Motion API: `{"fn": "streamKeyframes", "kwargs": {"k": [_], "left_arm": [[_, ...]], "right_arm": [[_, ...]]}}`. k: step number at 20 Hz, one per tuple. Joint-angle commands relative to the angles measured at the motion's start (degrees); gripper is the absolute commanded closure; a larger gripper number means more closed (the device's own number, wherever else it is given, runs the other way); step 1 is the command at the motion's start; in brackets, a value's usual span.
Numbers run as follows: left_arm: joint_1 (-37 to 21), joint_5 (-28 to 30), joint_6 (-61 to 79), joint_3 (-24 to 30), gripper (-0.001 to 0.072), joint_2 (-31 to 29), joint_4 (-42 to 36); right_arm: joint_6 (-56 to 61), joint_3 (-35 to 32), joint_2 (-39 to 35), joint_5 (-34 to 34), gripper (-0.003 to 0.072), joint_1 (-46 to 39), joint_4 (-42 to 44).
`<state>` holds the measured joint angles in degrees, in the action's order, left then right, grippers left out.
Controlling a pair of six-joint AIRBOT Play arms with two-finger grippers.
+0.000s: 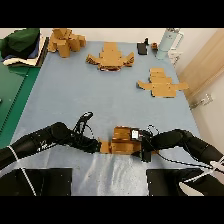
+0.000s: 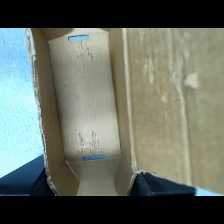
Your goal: Fold the box.
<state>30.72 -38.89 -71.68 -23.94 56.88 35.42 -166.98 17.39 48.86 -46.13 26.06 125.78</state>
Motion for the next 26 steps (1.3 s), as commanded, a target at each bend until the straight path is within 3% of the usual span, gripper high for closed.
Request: {"fn": "streamKeyframes", "kwargs": {"k": [1, 8, 10, 19, 21, 26], "left_arm": [[0.02, -0.50, 4.68, -0.50, 0.0695, 0.02, -5.55], [0.00, -0.50, 4.39, -2.62, 0.0692, 0.02, -5.79], [-0.11, -0.04, 4.68, -2.89, 0.0325, 0.02, -5.40], [-0.68, -0.26, 4.87, -3.72, 0.0320, 0.02, -5.44], [-0.81, -0.37, 4.87, -4.26, 0.0166, 0.02, -5.46], [-0.79, -1.27, 9.90, -5.03, 0.0151, 0.04, -10.29]], "right_arm": [[0.02, 0.04, 0.00, 0.00, 0.0147, 0.00, 0.00], [0.00, 0.04, 0.00, 0.00, 0.0147, 0.00, 0.00], [0.02, 0.04, 0.00, 0.00, 0.0147, 0.00, 0.00], [0.02, 0.04, 0.00, 0.00, 0.0147, 0.00, 0.00], [0.02, 0.04, 0.00, 0.00, 0.0147, 0.00, 0.00], [0.02, 0.04, 0.00, 0.00, 0.0147, 0.00, 0.00]]}}
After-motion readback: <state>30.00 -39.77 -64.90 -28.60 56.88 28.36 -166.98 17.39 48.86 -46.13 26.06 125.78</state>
